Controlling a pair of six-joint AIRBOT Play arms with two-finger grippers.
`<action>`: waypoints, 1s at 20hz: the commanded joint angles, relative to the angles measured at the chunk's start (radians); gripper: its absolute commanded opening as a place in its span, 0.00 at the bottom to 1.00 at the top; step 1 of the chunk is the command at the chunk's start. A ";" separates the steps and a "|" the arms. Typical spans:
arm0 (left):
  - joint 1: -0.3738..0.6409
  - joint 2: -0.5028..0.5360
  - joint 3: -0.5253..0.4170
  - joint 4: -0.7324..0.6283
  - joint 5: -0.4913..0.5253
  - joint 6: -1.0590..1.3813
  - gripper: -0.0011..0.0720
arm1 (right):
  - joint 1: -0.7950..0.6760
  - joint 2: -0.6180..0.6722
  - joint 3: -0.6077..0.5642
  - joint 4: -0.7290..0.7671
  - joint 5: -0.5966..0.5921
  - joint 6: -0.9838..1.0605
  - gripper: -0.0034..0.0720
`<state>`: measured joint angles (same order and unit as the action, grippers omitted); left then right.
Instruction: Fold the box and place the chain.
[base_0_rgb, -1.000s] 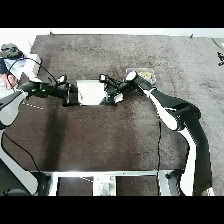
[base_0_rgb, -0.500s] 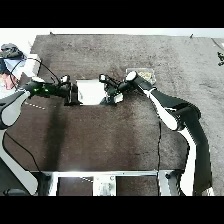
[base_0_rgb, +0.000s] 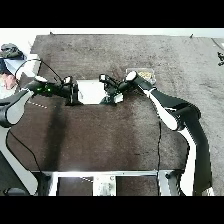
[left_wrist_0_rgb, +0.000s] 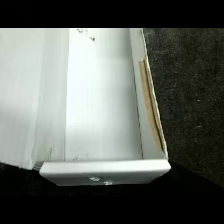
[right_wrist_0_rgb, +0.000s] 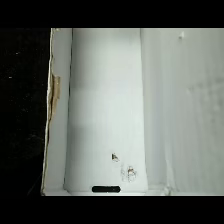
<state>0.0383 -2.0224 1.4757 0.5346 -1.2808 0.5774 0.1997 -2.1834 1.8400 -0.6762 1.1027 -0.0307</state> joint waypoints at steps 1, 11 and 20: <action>-0.003 -0.005 0.012 -0.020 -0.035 -0.001 0.95 | 0.000 -0.001 0.000 0.000 0.003 0.001 0.61; -0.017 -0.006 0.012 -0.016 -0.012 -0.001 0.95 | 0.000 -0.001 0.000 0.000 0.003 0.001 0.61; -0.019 -0.006 0.012 -0.010 -0.009 -0.009 0.94 | 0.000 -0.001 0.000 0.000 0.003 0.001 0.61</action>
<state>0.0200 -2.0277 1.4864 0.5179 -1.2919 0.5739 0.1993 -2.1834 1.8400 -0.6769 1.1069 -0.0303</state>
